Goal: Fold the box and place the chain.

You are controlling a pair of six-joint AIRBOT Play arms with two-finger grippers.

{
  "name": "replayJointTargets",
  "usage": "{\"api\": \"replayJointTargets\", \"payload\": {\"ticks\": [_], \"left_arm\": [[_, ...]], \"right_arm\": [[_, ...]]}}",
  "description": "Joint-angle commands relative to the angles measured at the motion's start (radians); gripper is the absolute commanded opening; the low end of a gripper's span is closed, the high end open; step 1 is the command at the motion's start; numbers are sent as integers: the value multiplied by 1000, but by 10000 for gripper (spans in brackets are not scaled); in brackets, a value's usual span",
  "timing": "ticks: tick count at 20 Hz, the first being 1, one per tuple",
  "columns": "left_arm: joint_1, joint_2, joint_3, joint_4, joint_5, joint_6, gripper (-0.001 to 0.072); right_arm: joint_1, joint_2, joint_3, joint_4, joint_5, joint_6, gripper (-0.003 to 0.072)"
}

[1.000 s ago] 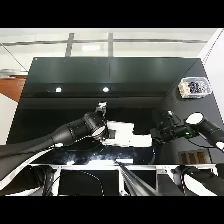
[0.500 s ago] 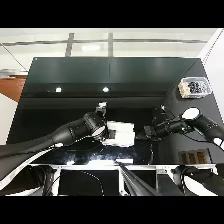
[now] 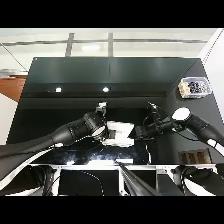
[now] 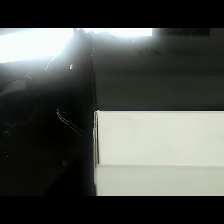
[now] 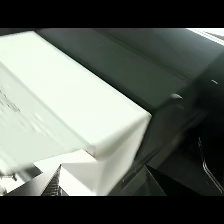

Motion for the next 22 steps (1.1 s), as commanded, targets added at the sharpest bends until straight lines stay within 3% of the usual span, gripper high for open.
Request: {"api": "replayJointTargets", "payload": {"ticks": [1,3,4,5,8,16,20,21,22], "left_arm": [[1,0,0,0,0,0,32],[1,0,0,0,0,0,32],[1,0,0,0,0,0,32],[1,0,0,0,0,0,32],[1,0,0,0,0,0,32],[1,0,0,0,0,0,32],[1,0,0,0,0,0,32],[1,0,0,0,0,0,32],[1,0,0,0,0,0,32]], "right_arm": [[89,-1,6,-27,-117,113,531],[115,0,6,-61,-138,172,530],[130,0,6,-77,-151,195,426],[147,0,6,-86,-164,212,416],[216,0,10,-153,-218,305,415],[377,0,86,-505,-238,667,415],[395,0,116,-571,-235,785,414],[395,0,122,-575,-230,805,342],[395,0,127,-575,-226,832,320]]}}
